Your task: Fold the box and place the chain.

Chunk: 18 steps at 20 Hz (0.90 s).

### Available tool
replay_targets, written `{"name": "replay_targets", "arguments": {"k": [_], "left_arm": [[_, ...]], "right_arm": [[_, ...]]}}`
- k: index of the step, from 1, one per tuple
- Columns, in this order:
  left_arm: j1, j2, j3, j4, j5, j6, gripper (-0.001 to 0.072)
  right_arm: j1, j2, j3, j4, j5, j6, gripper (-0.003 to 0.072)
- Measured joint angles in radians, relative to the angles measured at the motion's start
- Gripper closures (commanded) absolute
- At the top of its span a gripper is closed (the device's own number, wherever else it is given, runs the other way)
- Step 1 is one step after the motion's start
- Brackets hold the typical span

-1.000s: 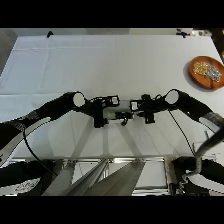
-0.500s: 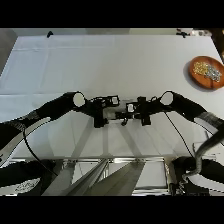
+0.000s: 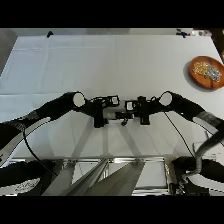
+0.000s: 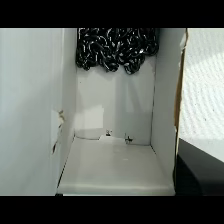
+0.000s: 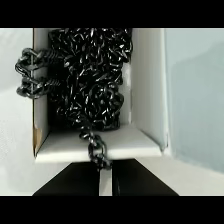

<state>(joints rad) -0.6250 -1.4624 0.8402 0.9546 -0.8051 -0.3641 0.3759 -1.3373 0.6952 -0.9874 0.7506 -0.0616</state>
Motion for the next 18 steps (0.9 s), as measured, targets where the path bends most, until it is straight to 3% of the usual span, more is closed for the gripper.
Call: {"name": "replay_targets", "arguments": {"k": [8,18], "left_arm": [[0.000,0.000,0.000,0.000,0.000,0.000,0.0362],[0.000,0.000,0.000,0.000,0.000,0.000,0.0362]], "right_arm": [[-0.027,0.185,-0.001,-0.111,0.021,0.262,0.0674],[0.120,0.324,-0.001,0.065,-0.009,0.434,0.0675]]}}
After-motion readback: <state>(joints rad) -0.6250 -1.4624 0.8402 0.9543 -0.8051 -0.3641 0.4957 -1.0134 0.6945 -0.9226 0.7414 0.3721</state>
